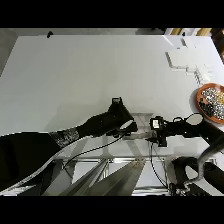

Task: Fold the box and place the chain.

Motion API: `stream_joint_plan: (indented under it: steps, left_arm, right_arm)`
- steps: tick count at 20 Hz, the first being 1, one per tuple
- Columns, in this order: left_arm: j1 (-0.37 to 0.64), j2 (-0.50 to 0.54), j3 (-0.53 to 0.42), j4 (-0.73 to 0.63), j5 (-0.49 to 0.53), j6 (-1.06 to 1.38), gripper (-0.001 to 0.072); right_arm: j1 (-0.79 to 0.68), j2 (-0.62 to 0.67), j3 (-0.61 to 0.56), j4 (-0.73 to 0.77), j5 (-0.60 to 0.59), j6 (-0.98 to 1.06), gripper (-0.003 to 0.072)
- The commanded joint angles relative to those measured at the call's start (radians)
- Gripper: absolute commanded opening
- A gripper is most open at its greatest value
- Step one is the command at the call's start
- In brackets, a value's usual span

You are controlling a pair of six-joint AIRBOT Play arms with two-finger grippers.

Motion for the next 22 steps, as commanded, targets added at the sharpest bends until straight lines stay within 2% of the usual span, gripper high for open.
stream_joint_plan:
  steps: [1, 3, 6, 9, 10, 11, 12, 16, 18, 22]
  left_arm:
    - [-0.002, -0.009, 0.006, -0.003, -0.01, 0.0, 0.0152]
    - [-0.006, -0.014, 0.006, 0.0, -0.014, 0.001, 0.0128]
    - [-0.012, -0.03, 0.006, 0.0, -0.04, 0.013, 0.0001]
    - [-0.012, -0.034, 0.007, 0.005, -0.072, 0.032, 0.0002]
    - [-0.011, -0.034, 0.007, 0.004, -0.072, 0.045, 0.0051]
    - [-0.011, -0.033, 0.007, 0.003, -0.074, 0.056, 0.0143]
    - [-0.011, -0.033, 0.007, 0.002, -0.074, 0.074, 0.0191]
    - [-0.011, -0.034, 0.007, 0.005, -0.072, 0.094, 0.0194]
    - [-0.011, -0.034, 0.007, 0.005, -0.068, 0.095, 0.002]
    - [-0.011, -0.034, 0.007, 0.005, -0.065, 0.098, 0.0005]
  right_arm:
    - [0.0, 0.0, 0.0, 0.0, 0.0, -0.001, 0.0415]
    - [0.0, 0.0, 0.0, 0.0, 0.0, -0.001, 0.0415]
    - [0.0, 0.0, 0.0, 0.0, 0.0, -0.001, 0.0415]
    - [0.0, 0.0, 0.0, 0.0, 0.0, -0.001, 0.0415]
    - [0.0, 0.0, 0.0, 0.0, 0.0, -0.001, 0.0415]
    - [0.0, 0.0, 0.0, 0.0, 0.0, -0.001, 0.0415]
    - [0.0, 0.0, 0.0, 0.0, 0.0, -0.001, 0.0415]
    - [0.0, 0.0, 0.0, 0.0, 0.0, -0.001, 0.0415]
    - [0.0, 0.0, 0.0, 0.0, 0.0, -0.001, 0.0415]
    - [0.0, 0.0, 0.0, 0.0, 0.0, -0.001, 0.0415]
